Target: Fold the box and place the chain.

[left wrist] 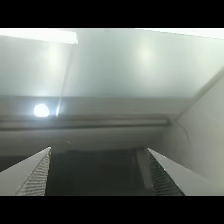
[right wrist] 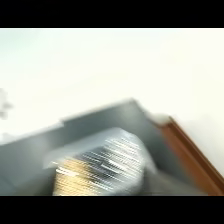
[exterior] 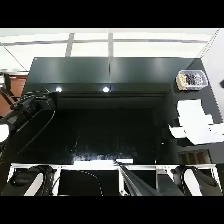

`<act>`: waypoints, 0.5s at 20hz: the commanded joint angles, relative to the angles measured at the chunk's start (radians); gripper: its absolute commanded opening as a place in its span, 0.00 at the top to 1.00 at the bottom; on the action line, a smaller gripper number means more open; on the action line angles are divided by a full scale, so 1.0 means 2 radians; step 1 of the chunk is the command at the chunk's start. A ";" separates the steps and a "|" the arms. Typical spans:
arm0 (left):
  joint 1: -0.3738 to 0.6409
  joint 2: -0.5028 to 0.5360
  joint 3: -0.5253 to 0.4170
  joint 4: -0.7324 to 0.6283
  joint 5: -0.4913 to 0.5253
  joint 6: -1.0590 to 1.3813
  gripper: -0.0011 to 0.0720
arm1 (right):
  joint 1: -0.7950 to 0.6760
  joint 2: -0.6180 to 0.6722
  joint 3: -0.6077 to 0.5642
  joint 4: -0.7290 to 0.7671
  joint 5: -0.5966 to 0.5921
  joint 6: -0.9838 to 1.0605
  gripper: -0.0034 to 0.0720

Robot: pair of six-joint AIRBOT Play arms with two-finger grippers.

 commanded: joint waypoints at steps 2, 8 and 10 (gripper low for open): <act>-0.030 -0.009 0.001 0.013 -0.037 0.002 0.02 | -0.208 -0.179 0.115 -0.108 0.276 0.053 0.00; -0.092 -0.022 0.000 0.051 -0.092 0.002 0.02 | -0.314 -0.359 0.263 -0.227 0.424 0.083 0.00; -0.109 -0.027 0.000 0.051 -0.080 0.001 0.02 | -0.309 -0.399 0.294 -0.152 0.504 -0.067 0.00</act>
